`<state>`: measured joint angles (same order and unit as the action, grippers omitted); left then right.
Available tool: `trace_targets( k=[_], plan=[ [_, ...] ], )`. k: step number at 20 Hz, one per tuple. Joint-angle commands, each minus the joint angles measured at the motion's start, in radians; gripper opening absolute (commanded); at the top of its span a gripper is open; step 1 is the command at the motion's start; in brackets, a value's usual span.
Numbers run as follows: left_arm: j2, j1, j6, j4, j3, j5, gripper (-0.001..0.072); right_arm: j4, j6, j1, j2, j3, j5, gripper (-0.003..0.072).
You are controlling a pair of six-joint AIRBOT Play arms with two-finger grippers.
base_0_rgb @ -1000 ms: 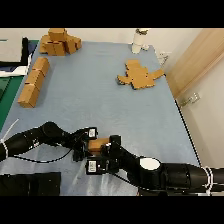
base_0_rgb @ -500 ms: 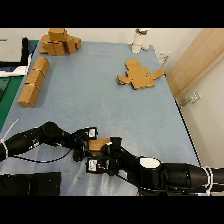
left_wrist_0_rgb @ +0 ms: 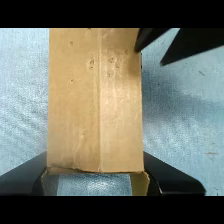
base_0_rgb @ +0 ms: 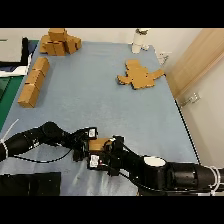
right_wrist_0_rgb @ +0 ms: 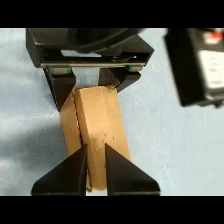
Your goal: Fold the box.
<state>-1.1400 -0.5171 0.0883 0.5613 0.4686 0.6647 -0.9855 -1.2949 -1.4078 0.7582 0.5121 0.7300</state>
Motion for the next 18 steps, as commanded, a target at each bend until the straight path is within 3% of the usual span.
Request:
trace_targets(
  k=[1,3,4,8,11,15,18],
  plan=[
    [-0.001,0.000,0.000,0.000,0.000,0.000,0.0401,-0.234,0.089,0.000,-0.082,0.027,0.077,0.0162],
    [-0.001,0.000,0.000,0.000,0.000,0.000,0.0402,-0.439,0.310,0.000,-0.108,0.016,0.071,0.0144],
    [-0.001,0.000,0.000,0.000,0.000,0.000,0.0402,-0.513,0.411,-0.001,-0.109,-0.002,0.042,0.0024],
    [-0.001,0.000,0.000,0.000,0.000,0.000,0.0401,-0.685,0.695,0.004,-0.095,-0.125,-0.372,0.0001],
    [-0.001,0.000,0.000,0.000,0.000,-0.001,0.0402,-0.686,0.861,0.113,-0.078,-0.177,-0.554,0.0001],
    [-0.001,0.000,0.000,0.000,0.000,0.000,0.0402,-0.676,0.845,0.344,-0.078,-0.187,-0.560,0.0001],
    [-0.001,0.000,0.000,0.000,0.000,0.000,0.0402,-0.676,0.838,0.386,-0.078,-0.187,-0.509,0.0001]
  ],
)
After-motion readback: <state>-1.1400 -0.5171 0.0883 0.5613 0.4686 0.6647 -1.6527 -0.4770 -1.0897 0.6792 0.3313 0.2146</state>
